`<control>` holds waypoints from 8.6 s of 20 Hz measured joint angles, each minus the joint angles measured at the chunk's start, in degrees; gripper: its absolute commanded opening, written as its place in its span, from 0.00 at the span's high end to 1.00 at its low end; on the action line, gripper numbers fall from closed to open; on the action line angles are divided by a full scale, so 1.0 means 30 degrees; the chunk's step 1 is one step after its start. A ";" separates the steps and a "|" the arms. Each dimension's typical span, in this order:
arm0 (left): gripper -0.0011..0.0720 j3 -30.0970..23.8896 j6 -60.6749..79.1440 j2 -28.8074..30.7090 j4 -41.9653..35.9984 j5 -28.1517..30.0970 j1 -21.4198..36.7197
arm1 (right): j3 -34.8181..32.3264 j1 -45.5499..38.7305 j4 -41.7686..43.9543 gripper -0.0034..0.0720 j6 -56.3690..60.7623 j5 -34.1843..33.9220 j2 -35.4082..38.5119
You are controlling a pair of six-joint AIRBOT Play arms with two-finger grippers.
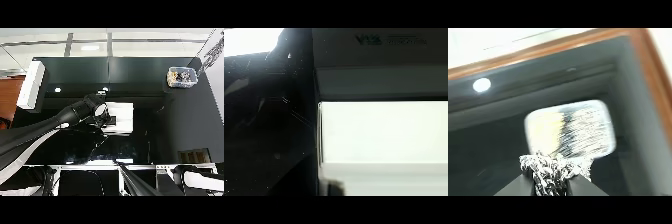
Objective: Fold the box and place the chain.
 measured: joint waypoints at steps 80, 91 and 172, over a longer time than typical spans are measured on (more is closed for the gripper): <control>0.22 -0.0415 0.6776 0.5676 0.2659 -0.3672 0.0750 | -2.1930 0.9413 0.5821 0.60 -0.1093 -0.4845 0.6980; 0.00 -0.9253 2.3984 0.8823 -0.8167 -0.1851 1.1001 | -2.1930 0.9384 0.4845 0.60 -0.1100 -0.6747 0.6980; 0.31 -0.7497 4.7291 0.2572 -1.7894 0.4619 0.6921 | -2.1449 1.1642 1.1315 0.67 -2.5114 -0.7213 0.3016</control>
